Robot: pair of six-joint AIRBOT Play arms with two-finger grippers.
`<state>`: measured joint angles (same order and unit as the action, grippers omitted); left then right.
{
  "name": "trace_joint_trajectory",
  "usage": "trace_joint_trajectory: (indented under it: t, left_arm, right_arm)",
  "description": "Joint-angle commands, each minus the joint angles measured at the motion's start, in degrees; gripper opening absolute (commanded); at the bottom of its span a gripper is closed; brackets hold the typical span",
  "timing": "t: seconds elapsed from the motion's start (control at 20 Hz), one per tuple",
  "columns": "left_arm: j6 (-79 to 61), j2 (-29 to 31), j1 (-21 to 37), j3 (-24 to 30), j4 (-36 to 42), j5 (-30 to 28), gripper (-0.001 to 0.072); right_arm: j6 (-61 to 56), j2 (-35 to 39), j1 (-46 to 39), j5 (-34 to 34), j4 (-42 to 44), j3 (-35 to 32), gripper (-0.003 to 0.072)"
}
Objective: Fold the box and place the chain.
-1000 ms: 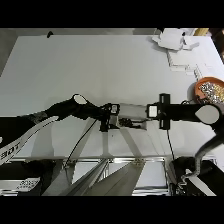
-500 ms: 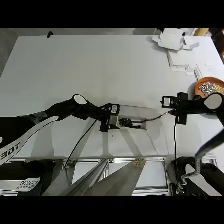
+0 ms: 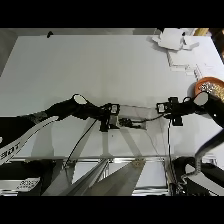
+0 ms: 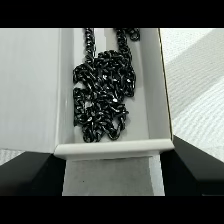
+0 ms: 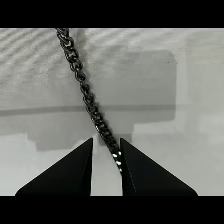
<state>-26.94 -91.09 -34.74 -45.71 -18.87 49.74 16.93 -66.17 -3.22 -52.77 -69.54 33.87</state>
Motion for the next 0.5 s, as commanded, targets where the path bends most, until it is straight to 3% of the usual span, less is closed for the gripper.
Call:
trace_joint_trajectory:
  t: [0.0,0.15,0.3,0.45]
  left_arm:
    - [0.0,0.0,0.0,0.0,0.0,0.0,0.0272]
    - [0.0,0.0,0.0,0.0,0.0,0.0,0.0272]
    - [0.0,0.0,0.0,0.0,0.0,0.0,0.0272]
    - [0.0,0.0,0.0,0.0,0.0,0.0,0.0272]
  right_arm:
    - [1.6,-2.1,0.1,0.1,0.9,0.0,0.0172]
    - [1.6,-2.2,0.1,-0.2,0.8,0.0,0.0156]
    - [1.6,-2.2,0.1,-1.8,0.8,0.0,0.0043]
    - [1.6,-2.2,0.1,-2.3,0.8,0.0,0.0031]
